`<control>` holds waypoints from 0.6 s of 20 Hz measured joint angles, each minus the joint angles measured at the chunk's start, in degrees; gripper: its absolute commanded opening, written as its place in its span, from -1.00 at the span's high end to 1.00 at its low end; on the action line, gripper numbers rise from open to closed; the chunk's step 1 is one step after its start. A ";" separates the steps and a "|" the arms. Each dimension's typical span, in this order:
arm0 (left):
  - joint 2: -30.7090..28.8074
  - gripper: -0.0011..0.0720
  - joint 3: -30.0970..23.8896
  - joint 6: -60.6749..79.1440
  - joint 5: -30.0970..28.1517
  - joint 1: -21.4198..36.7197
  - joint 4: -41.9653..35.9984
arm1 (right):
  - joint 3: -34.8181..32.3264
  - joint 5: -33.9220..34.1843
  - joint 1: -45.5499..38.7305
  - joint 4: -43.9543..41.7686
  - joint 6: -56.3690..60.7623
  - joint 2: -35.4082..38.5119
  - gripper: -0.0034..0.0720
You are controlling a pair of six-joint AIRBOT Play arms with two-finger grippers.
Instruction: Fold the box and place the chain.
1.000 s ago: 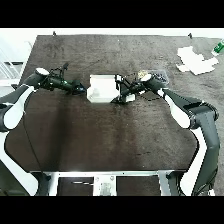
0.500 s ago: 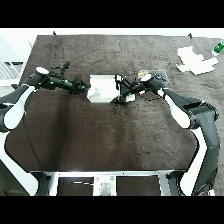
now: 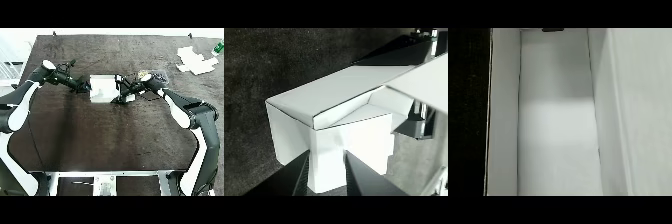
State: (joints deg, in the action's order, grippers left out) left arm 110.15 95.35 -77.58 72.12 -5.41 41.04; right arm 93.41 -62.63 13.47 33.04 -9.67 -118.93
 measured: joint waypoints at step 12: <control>0.00 0.00 2.78 -6.80 1.22 -3.04 7.28 | 0.02 0.00 0.00 0.02 0.02 0.00 -0.60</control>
State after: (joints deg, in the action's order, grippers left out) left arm 110.15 98.13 -84.38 73.34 -8.45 48.31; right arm 93.43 -62.63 13.47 33.06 -9.65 -118.93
